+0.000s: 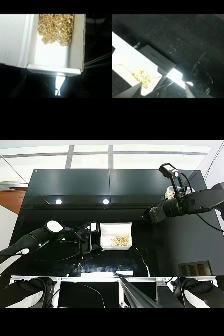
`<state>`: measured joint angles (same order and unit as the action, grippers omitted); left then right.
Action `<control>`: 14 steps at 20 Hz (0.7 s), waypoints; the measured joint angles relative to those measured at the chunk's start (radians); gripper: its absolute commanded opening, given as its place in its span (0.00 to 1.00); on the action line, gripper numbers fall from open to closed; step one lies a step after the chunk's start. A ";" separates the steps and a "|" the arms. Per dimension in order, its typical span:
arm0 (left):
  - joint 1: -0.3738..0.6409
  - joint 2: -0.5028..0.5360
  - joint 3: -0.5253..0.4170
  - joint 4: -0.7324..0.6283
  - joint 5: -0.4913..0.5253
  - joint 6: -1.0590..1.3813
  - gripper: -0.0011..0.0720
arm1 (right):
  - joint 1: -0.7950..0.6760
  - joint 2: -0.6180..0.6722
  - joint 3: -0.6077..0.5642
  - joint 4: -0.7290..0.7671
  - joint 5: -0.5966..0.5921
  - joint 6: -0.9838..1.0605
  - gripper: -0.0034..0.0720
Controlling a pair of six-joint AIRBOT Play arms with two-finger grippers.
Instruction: Fold the box and place the chain.
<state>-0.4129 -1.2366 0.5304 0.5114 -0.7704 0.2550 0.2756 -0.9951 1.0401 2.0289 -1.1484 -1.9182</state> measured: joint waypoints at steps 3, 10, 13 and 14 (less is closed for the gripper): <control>-0.009 0.000 0.000 -0.001 -0.007 0.000 0.97 | 0.000 0.000 0.000 0.000 0.000 0.000 0.81; -0.028 -0.001 0.000 0.000 -0.012 0.005 0.97 | 0.000 0.000 0.000 0.000 0.000 0.000 0.81; -0.030 -0.001 0.002 0.000 -0.004 0.005 0.97 | 0.000 0.000 0.000 0.000 0.000 0.000 0.81; -0.030 -0.001 0.005 0.000 -0.003 0.005 0.96 | 0.000 0.000 0.000 0.000 0.000 0.000 0.81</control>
<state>-0.4431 -1.2373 0.5350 0.5110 -0.7731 0.2596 0.2756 -0.9951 1.0401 2.0289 -1.1488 -1.9182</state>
